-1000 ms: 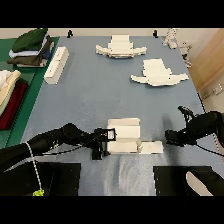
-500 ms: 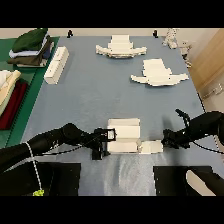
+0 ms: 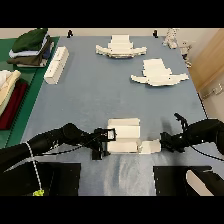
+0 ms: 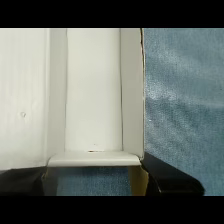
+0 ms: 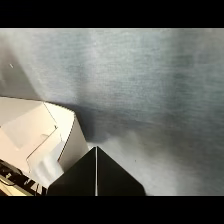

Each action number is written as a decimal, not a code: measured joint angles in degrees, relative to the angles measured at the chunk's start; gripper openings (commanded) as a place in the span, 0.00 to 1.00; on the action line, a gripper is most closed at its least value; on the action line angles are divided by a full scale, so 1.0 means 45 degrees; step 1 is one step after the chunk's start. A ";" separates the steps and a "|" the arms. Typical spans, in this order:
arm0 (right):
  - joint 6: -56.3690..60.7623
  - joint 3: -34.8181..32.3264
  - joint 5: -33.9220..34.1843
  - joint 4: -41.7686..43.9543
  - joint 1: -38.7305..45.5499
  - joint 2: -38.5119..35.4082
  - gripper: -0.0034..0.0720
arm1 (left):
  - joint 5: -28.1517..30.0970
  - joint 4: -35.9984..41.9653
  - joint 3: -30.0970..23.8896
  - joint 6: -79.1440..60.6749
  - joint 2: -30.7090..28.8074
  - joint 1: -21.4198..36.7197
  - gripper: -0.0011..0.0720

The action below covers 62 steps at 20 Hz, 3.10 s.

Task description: Fold the box.

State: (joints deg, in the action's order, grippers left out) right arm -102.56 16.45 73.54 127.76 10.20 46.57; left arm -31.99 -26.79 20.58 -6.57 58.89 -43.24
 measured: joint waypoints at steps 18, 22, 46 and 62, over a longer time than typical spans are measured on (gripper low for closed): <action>-0.1705 -0.0185 0.0729 0.3147 -0.0670 -0.0408 0.68 | 0.0000 0.0000 0.0000 0.0000 0.0000 0.0000 0.61; -0.1739 0.0078 -0.0092 0.3298 -0.2220 -0.0573 0.66 | 0.0005 0.0005 0.0000 0.0000 0.0000 0.0000 0.61; 1.2764 0.5688 -0.1783 -0.8500 -1.3838 0.3861 0.41 | 0.0005 0.0005 0.0000 0.0005 0.0000 0.0000 0.61; 1.3789 0.6353 -0.1069 -0.8874 -1.4115 0.4133 0.61 | -0.0005 0.0000 0.0000 -0.0010 0.0000 0.0000 0.62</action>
State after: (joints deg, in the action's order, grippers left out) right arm -40.51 45.04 68.73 87.83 -53.32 65.17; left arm -32.01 -26.79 20.58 -6.61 58.89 -43.24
